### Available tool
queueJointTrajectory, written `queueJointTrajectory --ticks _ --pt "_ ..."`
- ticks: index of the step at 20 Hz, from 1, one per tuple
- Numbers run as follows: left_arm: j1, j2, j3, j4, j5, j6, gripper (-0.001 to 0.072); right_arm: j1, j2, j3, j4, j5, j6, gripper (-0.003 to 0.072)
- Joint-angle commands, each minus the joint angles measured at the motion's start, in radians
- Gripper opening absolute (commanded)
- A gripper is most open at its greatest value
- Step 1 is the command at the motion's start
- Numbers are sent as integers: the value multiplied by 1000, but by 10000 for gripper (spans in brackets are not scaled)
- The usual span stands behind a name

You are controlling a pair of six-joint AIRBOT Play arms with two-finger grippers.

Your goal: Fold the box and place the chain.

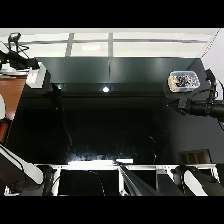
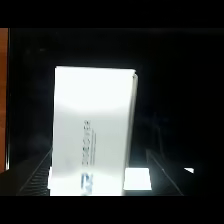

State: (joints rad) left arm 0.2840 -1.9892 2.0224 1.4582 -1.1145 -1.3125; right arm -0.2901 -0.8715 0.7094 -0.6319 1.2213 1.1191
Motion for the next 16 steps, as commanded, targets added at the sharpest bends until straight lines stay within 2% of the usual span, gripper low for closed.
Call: queueJointTrajectory --ticks 1,2,3,4,6,8,9,11,14,16 --pt "-14 112 8 -2 -204 -161 548 -1 2 2 -2 16 -1 22" --pt "-17 146 8 -2 -289 -192 219 -1 6 3 -6 29 -1 22" --pt "-20 183 5 -8 -371 -243 30 -1 15 16 -29 47 -2 22" --pt "-25 224 -2 -28 -417 -271 30 -1 31 35 -79 66 -1 22" --pt "-59 341 -51 -64 -414 -269 29 -1 95 69 -216 83 3 21" --pt "-134 501 -157 -64 -320 -260 29 -1 195 74 -338 49 14 21" --pt "-185 599 -247 -64 -243 -253 29 -1 245 74 -373 24 14 21" --pt "-304 803 -484 -64 -71 -251 29 -1 318 73 -390 -60 14 21" --pt "-486 1114 -947 -60 249 -269 29 -1 340 71 -386 -208 -17 21" --pt "-558 1278 -1221 -60 428 -291 29 -1 340 28 -381 -291 -68 21"
